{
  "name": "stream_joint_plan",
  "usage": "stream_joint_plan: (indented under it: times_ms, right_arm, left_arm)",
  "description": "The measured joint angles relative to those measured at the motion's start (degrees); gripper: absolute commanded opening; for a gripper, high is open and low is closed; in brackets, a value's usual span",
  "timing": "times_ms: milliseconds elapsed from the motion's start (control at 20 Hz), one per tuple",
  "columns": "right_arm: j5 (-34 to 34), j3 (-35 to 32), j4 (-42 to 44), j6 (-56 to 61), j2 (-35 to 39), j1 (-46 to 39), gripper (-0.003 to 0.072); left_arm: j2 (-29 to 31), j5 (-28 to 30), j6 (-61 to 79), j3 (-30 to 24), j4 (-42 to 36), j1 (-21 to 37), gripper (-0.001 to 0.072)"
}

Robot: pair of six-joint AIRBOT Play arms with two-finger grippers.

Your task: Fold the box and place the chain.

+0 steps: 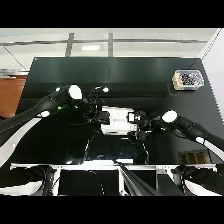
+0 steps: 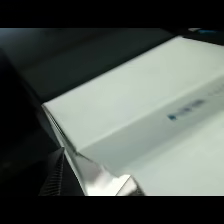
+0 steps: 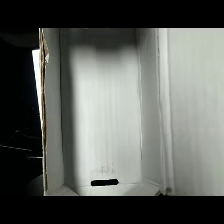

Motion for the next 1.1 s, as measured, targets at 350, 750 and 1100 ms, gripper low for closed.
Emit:
stream_joint_plan:
  times_ms: [350,750,1100]
  right_arm:
    - [0.0,0.0,0.0,0.0,0.0,0.0,0.0131]
    - [0.0,0.0,0.0,0.0,0.0,0.0,0.0131]
    - [0.0,0.0,0.0,0.0,0.0,0.0,0.0131]
  left_arm:
    - [-0.1,3.0,-14.8,0.7,15.1,-6.3,0.0483]
    - [-1.4,-0.9,-29.4,4.2,29.2,-12.5,0.0483]
    - [-2.2,-1.3,-37.1,4.7,31.1,-15.3,0.0477]
